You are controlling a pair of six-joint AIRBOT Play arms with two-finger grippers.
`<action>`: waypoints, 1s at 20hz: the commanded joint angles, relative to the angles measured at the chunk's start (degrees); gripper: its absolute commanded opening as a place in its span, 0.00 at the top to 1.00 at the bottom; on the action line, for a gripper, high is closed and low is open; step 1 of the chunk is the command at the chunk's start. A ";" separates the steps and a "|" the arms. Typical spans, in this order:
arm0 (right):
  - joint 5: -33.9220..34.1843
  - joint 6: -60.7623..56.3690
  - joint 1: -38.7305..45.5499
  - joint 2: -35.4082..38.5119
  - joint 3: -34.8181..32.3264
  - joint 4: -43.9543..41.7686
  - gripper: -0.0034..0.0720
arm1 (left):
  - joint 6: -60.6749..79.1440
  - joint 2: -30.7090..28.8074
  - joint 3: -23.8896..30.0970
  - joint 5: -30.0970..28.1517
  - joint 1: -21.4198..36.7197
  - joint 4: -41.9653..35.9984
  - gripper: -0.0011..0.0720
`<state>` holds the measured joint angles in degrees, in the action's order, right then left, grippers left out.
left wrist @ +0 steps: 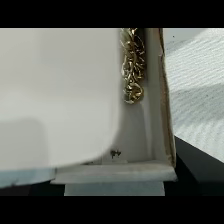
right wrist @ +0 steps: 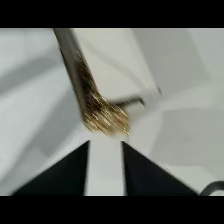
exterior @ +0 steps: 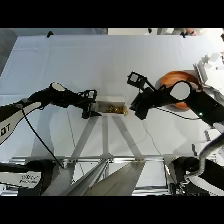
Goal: Fold the box and place the chain.
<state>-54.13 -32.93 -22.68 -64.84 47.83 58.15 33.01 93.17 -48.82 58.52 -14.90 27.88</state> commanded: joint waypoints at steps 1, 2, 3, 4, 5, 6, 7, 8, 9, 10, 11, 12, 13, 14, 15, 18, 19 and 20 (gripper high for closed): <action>-1.79 17.70 3.76 -0.07 -2.49 1.99 0.35 | 0.02 -0.02 0.00 0.00 0.02 0.02 0.61; -1.44 24.26 4.52 -0.22 -3.69 1.51 0.31 | 0.02 -0.02 0.00 0.00 0.02 0.02 0.61; -1.42 28.57 4.83 -1.03 -4.04 1.33 0.31 | 0.02 -0.02 0.00 0.00 0.02 0.02 0.61; -0.92 30.47 4.83 -2.60 -4.02 0.28 0.32 | 0.02 -0.02 0.00 0.00 0.02 0.02 0.61; 0.09 30.47 4.83 -4.50 -4.02 -2.10 0.32 | 0.02 -0.02 0.00 0.00 0.02 0.02 0.61; 1.27 30.49 4.83 -6.73 -4.02 -5.57 0.32 | 0.02 -0.02 0.00 0.00 0.02 0.02 0.61; 2.23 30.67 4.76 -8.81 -4.02 -8.66 0.32 | 0.00 -0.02 0.00 0.00 0.02 0.02 0.61; 3.26 31.63 4.76 -10.75 -4.02 -11.45 0.32 | 0.02 -0.02 0.00 0.00 0.02 0.02 0.61; 3.93 33.46 4.76 -12.13 -4.02 -13.81 0.32 | 0.02 -0.02 0.00 0.00 0.02 0.02 0.61; 4.33 35.93 4.76 -13.16 -4.00 -15.87 0.32 | 0.02 -0.02 0.00 0.00 0.02 0.02 0.61; 4.31 38.36 4.76 -13.81 -3.98 -17.35 0.32 | 0.02 -0.02 0.00 0.00 0.02 0.02 0.61; 4.26 40.52 4.76 -14.23 -3.98 -18.40 0.32 | 0.02 -0.02 0.00 0.00 0.02 0.02 0.61; 4.33 41.48 4.76 -14.43 -3.98 -18.64 0.32 | 0.02 -0.02 0.00 0.00 0.02 0.02 0.61; 4.74 42.27 4.76 -14.47 -3.98 -18.78 0.32 | 0.02 -0.02 0.00 0.00 0.02 0.02 0.61; 5.46 42.42 4.76 -14.47 -3.98 -19.58 0.32 | 0.02 -0.02 0.00 0.00 0.02 0.02 0.61; 7.30 42.47 4.76 -14.47 -3.98 -23.17 0.35 | 0.02 -0.02 0.00 0.00 0.02 0.02 0.61; 7.26 42.45 4.76 -14.47 -3.98 -23.28 0.35 | 0.02 -0.02 0.00 0.00 0.02 0.02 0.61; 7.19 42.45 4.76 -14.47 -3.98 -23.19 0.35 | 0.02 -0.02 0.00 0.00 0.02 0.02 0.61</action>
